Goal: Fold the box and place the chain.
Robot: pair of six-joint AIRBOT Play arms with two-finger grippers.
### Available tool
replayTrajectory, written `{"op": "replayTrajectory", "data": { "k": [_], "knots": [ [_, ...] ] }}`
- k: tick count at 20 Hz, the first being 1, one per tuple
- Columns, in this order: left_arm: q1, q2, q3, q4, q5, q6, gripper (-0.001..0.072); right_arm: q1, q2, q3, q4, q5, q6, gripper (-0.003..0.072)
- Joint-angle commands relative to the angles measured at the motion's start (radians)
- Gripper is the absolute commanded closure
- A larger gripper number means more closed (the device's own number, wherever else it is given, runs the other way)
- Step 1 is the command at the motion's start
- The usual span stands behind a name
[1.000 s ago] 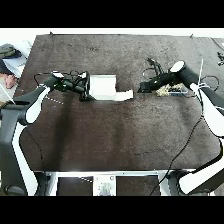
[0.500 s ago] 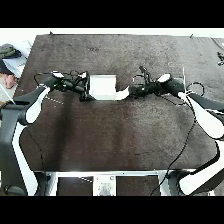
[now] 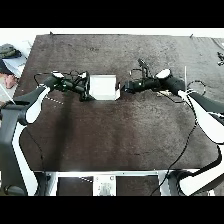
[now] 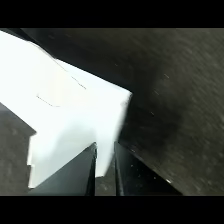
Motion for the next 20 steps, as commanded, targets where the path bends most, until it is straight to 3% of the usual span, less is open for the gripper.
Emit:
{"op": "replayTrajectory", "data": {
  "k": [1,3,4,11,12,13,20],
  "knots": [
    [0.0,-0.001,0.0,0.0,0.0,0.0,0.0355,0.025,0.002,0.04,-0.027,0.0,0.014,0.0511],
    [0.0,-0.001,0.0,0.0,0.0,0.0,0.0355,0.04,0.002,0.047,-0.095,-0.004,0.055,0.0489],
    [0.0,-0.001,0.0,0.0,-0.001,0.0,0.0355,0.044,0.0,0.047,-0.109,-0.003,0.065,0.0405],
    [0.0,-0.001,0.0,0.0,-0.001,0.0,0.0355,0.044,-0.055,0.071,-0.065,0.047,0.065,0.0393],
    [0.0,-0.001,0.0,0.0,-0.001,0.0,0.0355,0.044,-0.069,0.088,-0.057,0.065,0.065,0.0263],
    [0.0,-0.001,0.0,0.0,-0.002,0.0,0.0355,0.045,-0.077,0.106,-0.055,0.08,0.065,0.0183],
    [0.0,-0.001,0.0,0.0,-0.002,0.0,0.0355,0.09,-0.077,0.143,-0.105,0.053,0.114,0.0218]
  ]
}}
